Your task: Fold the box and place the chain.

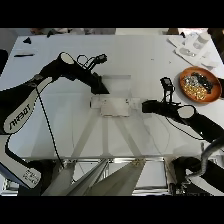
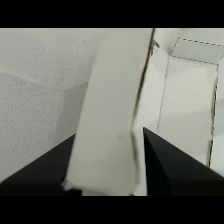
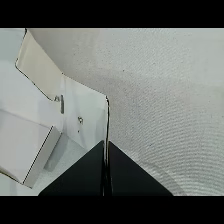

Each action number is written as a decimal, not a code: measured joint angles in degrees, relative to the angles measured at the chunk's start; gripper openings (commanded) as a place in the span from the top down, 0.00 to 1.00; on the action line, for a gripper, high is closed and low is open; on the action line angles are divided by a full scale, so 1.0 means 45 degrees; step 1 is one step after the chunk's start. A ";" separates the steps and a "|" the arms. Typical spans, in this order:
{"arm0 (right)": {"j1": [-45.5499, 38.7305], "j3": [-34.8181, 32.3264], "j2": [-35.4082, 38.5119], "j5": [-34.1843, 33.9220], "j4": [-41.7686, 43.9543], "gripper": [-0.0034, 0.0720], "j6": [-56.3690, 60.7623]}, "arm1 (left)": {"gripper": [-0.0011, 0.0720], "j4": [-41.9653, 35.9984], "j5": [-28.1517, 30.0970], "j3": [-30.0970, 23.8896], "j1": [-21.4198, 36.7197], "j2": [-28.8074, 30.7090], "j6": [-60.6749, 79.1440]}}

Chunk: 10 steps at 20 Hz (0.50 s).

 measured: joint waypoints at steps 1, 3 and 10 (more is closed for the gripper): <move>0.0000 0.0000 0.0000 -0.0005 0.0000 0.94 0.0000 | 0.85 0.0015 0.0000 0.0000 0.0000 0.0000 0.0112; 0.0000 0.0000 0.0000 -0.0005 0.0005 0.94 0.0000 | 0.97 0.0019 -0.0015 0.0000 -0.0005 0.0000 0.0335; 0.0000 0.0000 0.0000 -0.0010 0.0000 0.94 0.0000 | 0.97 0.0034 0.0000 0.0000 -0.0005 0.0000 0.0767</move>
